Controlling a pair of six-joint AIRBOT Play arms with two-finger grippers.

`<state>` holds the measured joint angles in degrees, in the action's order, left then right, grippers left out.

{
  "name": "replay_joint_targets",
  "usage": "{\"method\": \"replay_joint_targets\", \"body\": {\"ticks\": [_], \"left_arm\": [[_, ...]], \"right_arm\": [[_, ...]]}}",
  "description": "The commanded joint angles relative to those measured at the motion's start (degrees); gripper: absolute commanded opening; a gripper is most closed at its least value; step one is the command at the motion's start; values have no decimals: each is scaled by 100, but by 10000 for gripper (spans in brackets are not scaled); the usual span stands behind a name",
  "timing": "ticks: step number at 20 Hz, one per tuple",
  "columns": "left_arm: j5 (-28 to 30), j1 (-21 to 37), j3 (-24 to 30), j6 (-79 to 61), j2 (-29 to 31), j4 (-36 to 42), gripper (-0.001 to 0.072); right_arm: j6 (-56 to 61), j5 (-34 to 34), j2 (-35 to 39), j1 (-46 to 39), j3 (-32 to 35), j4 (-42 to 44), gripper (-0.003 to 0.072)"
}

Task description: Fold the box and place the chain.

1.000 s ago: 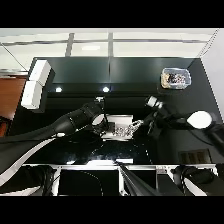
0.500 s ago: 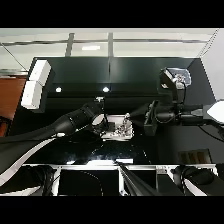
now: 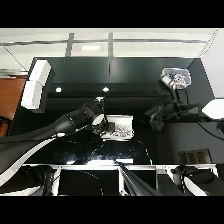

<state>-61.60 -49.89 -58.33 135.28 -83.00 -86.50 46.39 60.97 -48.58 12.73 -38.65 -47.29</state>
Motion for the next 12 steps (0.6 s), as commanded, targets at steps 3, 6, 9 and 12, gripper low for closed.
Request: {"method": "replay_joint_targets", "body": {"ticks": [3,6,9,12], "left_arm": [[2,-4,2,-2,0,0,32],[0,-4,2,-2,0,0,32],[0,-4,2,-2,0,0,31],[0,-4,2,-2,0,0,32]], "right_arm": [[-3233,-1447,-13,431,1867,660,682],[-3838,-2378,-96,1163,2229,614,682],[-4538,-2787,-317,1545,2225,859,681],[-4579,-3182,-570,1598,2223,942,681]]}}
